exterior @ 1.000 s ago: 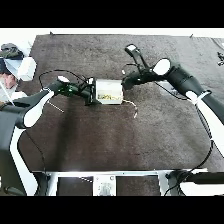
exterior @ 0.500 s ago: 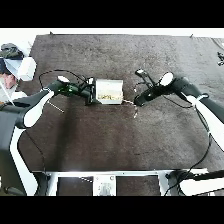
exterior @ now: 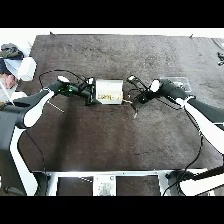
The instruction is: Fold the box and place the chain.
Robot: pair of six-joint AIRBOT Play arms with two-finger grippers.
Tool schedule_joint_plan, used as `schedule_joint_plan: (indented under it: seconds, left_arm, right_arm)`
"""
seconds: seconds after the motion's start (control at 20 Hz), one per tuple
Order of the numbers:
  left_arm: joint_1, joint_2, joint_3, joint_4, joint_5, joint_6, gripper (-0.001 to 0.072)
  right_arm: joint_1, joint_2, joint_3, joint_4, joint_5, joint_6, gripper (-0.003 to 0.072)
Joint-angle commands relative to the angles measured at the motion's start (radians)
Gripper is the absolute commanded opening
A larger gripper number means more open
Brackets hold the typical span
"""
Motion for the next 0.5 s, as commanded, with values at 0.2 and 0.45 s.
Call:
schedule_joint_plan:
  seconds: [0.2,0.45]
  left_arm:
    - [0.001,0.000,0.000,0.000,0.000,0.000,0.0347]
    - [0.001,0.000,0.000,0.000,0.000,0.000,0.0347]
  right_arm:
    - [0.027,0.190,0.027,0.236,-0.057,-0.072,-0.0011]
    - [0.125,0.360,0.168,0.300,-0.138,-0.079,-0.0011]
